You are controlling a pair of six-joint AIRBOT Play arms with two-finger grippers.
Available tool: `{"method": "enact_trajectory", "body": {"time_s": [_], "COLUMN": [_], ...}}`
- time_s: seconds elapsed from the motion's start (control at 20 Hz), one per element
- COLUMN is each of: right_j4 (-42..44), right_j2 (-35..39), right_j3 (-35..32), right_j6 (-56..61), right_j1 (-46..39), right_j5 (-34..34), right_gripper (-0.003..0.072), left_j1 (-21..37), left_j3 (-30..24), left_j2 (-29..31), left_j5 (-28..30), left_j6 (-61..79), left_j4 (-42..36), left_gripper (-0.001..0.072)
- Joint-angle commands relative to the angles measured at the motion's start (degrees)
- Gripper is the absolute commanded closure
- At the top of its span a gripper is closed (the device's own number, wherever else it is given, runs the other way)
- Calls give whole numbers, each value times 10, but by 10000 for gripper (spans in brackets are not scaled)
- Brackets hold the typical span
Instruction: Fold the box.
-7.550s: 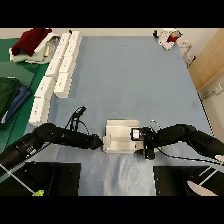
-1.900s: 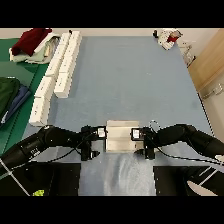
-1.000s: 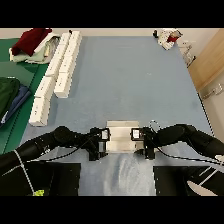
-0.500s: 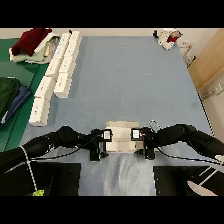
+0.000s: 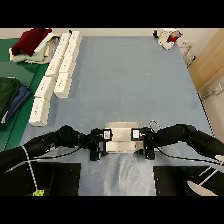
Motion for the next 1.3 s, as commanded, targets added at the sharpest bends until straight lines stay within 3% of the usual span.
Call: {"method": "enact_trajectory", "body": {"time_s": [0.0, 0.4, 0.45, 0.5, 0.55, 1.25], "right_j4": [0, 0, 0, 0, 0, 0], "right_j2": [0, 0, 0, 0, 0, 0], "right_j3": [0, 0, 0, 0, 0, 0], "right_j6": [0, 0, 0, 0, 0, 0], "right_j1": [0, 0, 0, 0, 0, 0], "right_j5": [1, 1, 1, 1, 1, 1], "right_gripper": [177, 176, 176, 177, 176, 177], "left_j1": [0, 0, 0, 0, 0, 0], "left_j3": [3, 14, 14, 15, 15, 15], "left_j2": [-3, -17, -18, -18, -18, -18], "left_j5": [1, -4, -6, -11, -17, -17], "left_j6": [-2, -6, -6, -5, -3, -3], "left_j4": [-1, 2, 4, 8, 10, 10], "left_gripper": [14, 15, 98, 229, 248, 247]}}
